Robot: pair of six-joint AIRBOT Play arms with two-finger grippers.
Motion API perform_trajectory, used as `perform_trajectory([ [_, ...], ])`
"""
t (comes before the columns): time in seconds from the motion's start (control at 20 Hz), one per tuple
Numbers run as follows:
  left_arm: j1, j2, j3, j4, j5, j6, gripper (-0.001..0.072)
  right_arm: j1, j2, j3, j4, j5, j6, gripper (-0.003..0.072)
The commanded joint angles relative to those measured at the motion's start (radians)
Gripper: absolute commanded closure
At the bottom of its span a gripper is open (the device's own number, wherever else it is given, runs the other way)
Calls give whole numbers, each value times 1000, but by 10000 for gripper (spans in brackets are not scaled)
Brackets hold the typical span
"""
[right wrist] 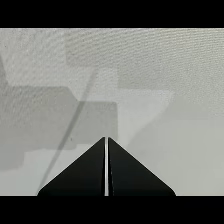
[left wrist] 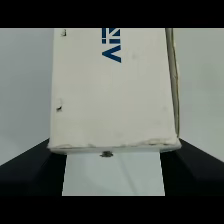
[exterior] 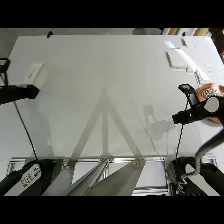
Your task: Fold the box and place the chain.
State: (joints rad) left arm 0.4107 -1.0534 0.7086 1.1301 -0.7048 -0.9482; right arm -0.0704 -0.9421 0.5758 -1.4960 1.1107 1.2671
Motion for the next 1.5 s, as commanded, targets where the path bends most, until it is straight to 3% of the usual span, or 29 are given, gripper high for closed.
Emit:
perform_trajectory([
  [0.0, 171, -10, 0, 199, -71, -296, 316, 0, 0, 0, 0, 0, 0, 665],
  [0.2, 216, -32, -4, 301, -165, -321, 310, 0, 0, 0, 0, 0, 0, 665],
  [0.35, 214, -34, -4, 298, -184, -340, 30, 0, 0, 0, 0, 0, 0, 665],
  [0.4, 214, -34, -4, 299, -189, -341, 17, 0, 0, 0, 0, 0, 0, 665],
  [0.65, 213, -18, -4, 262, -220, -343, 17, 0, 0, 0, 0, 0, 0, 665],
  [1.0, 163, 156, -4, 55, -224, -369, 20, 0, 0, 0, 0, 0, 0, 665],
  [1.2, 89, 190, -4, 64, -228, -369, 20, 0, 0, 0, 0, 0, 0, 665],
  [1.45, 81, 190, -4, 143, -202, -370, 20, 0, 0, 0, 0, 0, 0, 665],
])
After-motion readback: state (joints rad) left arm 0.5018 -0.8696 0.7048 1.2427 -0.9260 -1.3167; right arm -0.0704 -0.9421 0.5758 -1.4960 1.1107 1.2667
